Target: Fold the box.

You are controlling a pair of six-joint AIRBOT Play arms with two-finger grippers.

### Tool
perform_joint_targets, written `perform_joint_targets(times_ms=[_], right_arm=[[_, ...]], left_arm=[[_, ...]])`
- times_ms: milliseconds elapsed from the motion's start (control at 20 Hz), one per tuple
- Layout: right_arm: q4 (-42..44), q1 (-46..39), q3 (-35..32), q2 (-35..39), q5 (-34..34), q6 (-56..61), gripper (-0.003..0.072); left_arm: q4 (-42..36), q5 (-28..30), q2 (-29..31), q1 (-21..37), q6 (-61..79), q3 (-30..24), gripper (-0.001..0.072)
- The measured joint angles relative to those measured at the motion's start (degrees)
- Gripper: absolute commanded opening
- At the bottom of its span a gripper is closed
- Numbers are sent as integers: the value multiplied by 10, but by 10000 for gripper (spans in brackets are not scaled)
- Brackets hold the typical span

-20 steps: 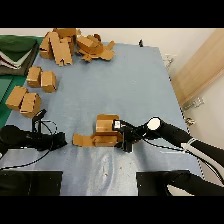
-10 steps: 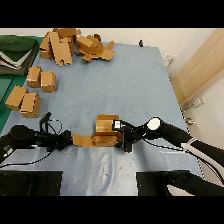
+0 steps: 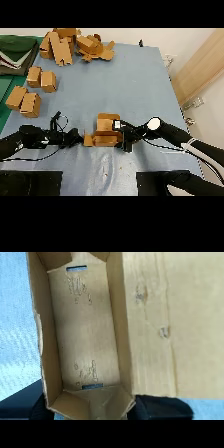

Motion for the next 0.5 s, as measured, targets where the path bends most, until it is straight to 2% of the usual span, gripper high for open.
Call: perform_joint_targets(times_ms=[500], right_arm=[[0,0,0,0,1,0,441]], left_arm=[[-50,-45,-5,0,64,6,15]])
